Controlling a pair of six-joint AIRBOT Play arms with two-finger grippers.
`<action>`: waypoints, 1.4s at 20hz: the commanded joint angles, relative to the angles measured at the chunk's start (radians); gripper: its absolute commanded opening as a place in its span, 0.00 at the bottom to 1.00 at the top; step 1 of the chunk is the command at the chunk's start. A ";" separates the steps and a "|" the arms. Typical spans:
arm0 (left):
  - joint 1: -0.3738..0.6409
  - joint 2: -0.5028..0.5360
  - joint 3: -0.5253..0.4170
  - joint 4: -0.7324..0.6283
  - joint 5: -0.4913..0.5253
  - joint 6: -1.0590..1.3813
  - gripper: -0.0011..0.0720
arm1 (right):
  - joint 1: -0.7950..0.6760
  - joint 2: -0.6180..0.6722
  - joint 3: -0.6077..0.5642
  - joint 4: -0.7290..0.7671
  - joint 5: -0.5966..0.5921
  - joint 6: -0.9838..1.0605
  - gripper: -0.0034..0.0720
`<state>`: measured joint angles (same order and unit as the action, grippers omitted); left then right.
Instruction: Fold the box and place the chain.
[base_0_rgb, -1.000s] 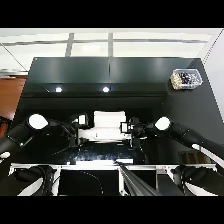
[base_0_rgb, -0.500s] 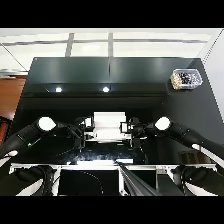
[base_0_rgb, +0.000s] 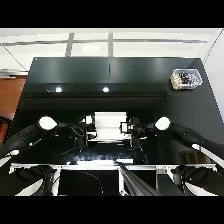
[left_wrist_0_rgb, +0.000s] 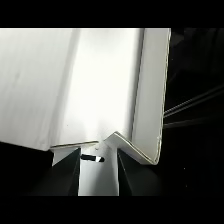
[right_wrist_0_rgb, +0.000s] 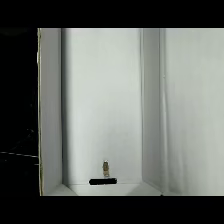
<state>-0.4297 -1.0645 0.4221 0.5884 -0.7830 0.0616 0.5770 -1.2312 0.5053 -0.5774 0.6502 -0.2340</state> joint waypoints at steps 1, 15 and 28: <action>-0.019 -0.013 0.000 -0.073 0.033 0.021 0.39 | 0.000 0.000 0.000 0.000 0.000 0.000 0.75; -0.051 -0.070 0.000 -0.107 0.038 0.018 0.53 | 0.000 0.000 0.000 0.000 0.000 0.000 0.75; 0.225 0.193 0.025 0.056 -0.186 -0.370 0.06 | 0.000 0.000 0.000 0.000 -0.001 0.001 0.75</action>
<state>-0.3286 -0.9722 0.4438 0.6041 -0.8684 -0.1635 0.5770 -1.2312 0.5053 -0.5770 0.6491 -0.2333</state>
